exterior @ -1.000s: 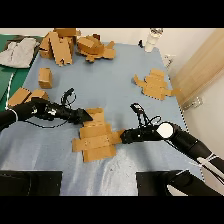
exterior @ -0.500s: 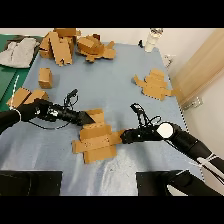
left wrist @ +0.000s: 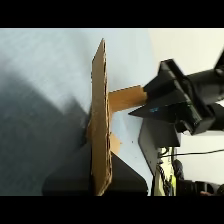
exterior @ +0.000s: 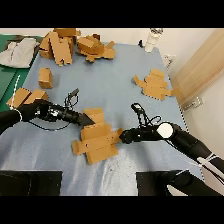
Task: Fold the box.
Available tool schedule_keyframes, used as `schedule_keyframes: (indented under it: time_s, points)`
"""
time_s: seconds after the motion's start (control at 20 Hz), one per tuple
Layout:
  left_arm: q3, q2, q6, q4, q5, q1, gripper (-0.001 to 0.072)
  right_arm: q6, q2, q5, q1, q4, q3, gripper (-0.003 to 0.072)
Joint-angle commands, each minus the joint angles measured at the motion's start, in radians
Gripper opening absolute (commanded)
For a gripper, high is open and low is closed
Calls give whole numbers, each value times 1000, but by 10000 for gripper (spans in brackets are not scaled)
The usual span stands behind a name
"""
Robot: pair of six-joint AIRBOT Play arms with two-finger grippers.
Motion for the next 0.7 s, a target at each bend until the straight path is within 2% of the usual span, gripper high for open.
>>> schedule_keyframes:
  time_s: [0.0, 0.2, 0.4, 0.55, 0.65]
  points:
    - [8, 0, 209, -116, -110, -2, 12, 83, 1, -10, -6, 0, 15, 242]
    - [16, 4, 249, -127, -116, -46, 11, 149, 14, 2, -79, 0, 140, 242]
    - [23, 19, 412, -227, -52, -111, 11, 153, 51, -8, -146, -6, 291, 233]
    - [42, 19, 426, -212, -19, -124, 12, 183, 75, -43, -157, -7, 356, 229]
    - [85, 19, 421, -89, -20, -128, 11, 182, 76, -50, -157, -8, 366, 225]
